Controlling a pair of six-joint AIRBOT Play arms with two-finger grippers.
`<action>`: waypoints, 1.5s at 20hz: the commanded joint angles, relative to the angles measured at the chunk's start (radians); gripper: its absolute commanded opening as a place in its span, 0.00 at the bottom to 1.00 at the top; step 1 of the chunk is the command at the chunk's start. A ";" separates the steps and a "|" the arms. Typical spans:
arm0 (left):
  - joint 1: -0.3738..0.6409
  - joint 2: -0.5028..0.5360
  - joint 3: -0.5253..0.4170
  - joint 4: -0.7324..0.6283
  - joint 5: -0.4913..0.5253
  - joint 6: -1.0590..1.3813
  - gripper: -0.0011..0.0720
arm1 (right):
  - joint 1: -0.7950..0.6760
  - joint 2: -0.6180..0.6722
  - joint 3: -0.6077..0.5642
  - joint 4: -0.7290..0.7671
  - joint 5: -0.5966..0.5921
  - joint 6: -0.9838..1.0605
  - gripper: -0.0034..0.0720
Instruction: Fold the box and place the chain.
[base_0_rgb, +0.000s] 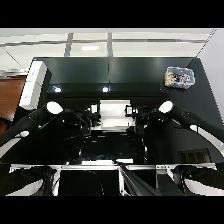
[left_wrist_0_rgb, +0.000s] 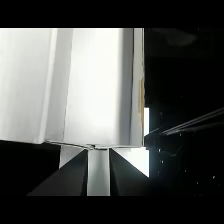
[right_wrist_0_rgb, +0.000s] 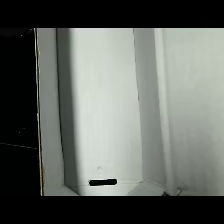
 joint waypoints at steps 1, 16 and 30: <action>-0.001 -0.034 0.001 -0.100 -0.003 0.003 0.24 | 0.000 0.000 0.000 0.001 0.000 0.000 0.35; -0.039 -0.085 0.003 -0.177 0.013 0.048 0.53 | 0.000 0.000 0.000 0.001 0.000 0.001 0.35; 0.274 0.200 0.031 0.313 -0.058 -1.026 0.04 | 0.000 0.000 0.000 0.001 0.000 0.001 0.35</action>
